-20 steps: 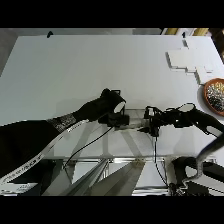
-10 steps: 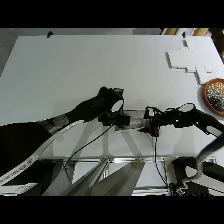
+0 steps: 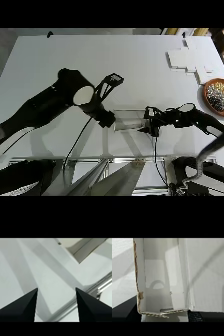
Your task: Fold the box and place the chain.
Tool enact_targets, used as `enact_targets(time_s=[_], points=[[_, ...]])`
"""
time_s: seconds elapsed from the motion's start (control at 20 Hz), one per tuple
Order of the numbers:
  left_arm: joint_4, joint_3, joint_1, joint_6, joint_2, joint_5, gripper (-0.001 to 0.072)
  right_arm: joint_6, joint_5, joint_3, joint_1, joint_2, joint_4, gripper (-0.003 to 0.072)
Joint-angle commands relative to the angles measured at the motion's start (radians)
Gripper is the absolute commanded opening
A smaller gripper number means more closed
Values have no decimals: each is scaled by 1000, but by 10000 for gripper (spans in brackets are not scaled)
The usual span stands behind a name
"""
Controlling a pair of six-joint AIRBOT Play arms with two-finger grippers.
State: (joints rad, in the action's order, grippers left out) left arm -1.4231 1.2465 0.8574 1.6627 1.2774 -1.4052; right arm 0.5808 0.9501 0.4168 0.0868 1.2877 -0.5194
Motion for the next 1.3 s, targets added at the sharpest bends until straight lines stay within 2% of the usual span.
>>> enact_targets(time_s=[0.0,0.05,0.1,0.15,0.25,0.35,0.5,0.65,0.75,1.25], points=[[100,-146,-52,-536,-125,145,546,0,0,1,0,-1,0,340],[192,-228,-82,-763,-153,236,581,0,1,1,0,-1,0,340],[298,-320,-119,-991,-172,343,665,0,0,1,0,-1,0,340],[406,-407,-159,-1192,-174,441,705,0,1,1,0,-1,0,340],[541,-537,-219,-1521,-148,599,705,0,1,1,0,-1,0,340],[584,-588,-243,-1661,-98,682,705,0,1,1,0,-1,0,340],[672,-588,-248,-1741,1,684,706,0,1,1,0,-1,0,340],[879,-588,-236,-2016,76,686,707,0,1,1,0,-1,0,340],[967,-588,-226,-2118,98,683,707,0,1,1,0,-1,0,340],[1052,-588,-218,-2100,137,631,707,0,1,1,0,-1,0,340]])
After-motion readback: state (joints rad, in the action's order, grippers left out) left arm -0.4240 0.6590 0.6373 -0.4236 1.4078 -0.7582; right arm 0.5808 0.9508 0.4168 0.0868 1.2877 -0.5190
